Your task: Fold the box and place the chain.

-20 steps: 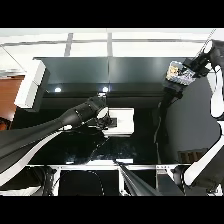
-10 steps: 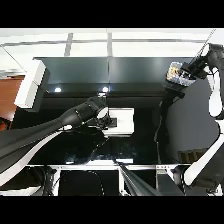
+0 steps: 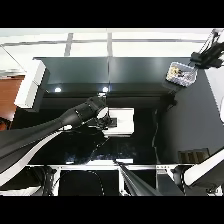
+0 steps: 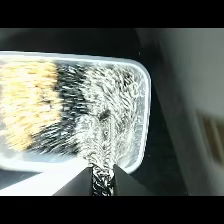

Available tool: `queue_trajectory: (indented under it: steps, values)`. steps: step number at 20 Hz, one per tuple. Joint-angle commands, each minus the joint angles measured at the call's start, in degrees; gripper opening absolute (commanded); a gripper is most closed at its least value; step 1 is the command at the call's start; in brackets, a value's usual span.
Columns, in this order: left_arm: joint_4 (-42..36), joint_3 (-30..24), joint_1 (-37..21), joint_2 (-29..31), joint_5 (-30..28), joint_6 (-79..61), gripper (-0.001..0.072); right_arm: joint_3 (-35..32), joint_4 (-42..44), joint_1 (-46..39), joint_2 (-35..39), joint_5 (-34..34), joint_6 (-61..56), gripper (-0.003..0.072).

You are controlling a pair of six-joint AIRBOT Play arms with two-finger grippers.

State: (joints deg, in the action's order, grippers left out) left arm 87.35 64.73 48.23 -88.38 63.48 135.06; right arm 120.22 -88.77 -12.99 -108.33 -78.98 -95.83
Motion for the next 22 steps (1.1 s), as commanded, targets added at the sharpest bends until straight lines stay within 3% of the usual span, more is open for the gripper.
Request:
queue_trajectory:
  steps: [1, 12, 17, 22]
  values:
    - [0.0, 0.0, 0.0, 0.0, 0.0, 0.0, 0.0026, 0.0, 5.6, 0.3, 8.8, -0.4, 4.5, 0.0011]
    - [0.3, 0.0, 0.0, 0.0, -0.1, 0.0, 0.0026, -4.3, 28.9, 2.1, 37.4, 1.1, 11.1, 0.0009]
    - [0.2, 0.0, 0.0, 0.0, 0.0, 0.0, 0.0026, -4.2, 30.9, 9.3, 42.8, -0.9, 11.1, 0.0008]
    - [0.2, 0.0, 0.0, 0.0, 0.0, 0.0, 0.0026, -4.4, 34.8, 17.6, 43.5, -9.3, 10.8, 0.0009]
